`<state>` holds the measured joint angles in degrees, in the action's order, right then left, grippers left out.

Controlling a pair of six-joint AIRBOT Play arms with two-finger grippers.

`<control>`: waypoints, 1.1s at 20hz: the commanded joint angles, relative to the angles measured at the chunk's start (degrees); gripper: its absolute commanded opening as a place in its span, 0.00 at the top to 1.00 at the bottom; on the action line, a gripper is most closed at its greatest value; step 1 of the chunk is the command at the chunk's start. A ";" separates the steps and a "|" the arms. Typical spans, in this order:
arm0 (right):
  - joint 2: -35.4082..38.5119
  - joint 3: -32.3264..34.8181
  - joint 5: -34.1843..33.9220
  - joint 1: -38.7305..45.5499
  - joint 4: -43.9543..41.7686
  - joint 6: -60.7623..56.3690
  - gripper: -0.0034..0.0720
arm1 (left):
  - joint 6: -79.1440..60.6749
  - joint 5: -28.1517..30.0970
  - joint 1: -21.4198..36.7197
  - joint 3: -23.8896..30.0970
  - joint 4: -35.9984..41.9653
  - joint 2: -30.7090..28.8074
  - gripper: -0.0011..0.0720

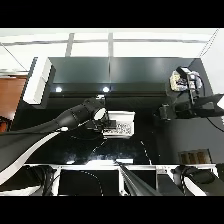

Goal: Fold the box and place the chain.

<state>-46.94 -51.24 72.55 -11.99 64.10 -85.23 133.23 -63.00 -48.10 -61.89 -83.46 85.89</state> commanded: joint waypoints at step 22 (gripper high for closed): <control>2.08 -0.02 1.46 1.62 3.89 -4.42 0.35 | -139.12 -0.13 36.54 31.61 48.68 -26.25 0.01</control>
<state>-44.88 -51.24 74.11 -10.39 67.96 -88.42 23.79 -68.45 -12.12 -32.49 -42.50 58.24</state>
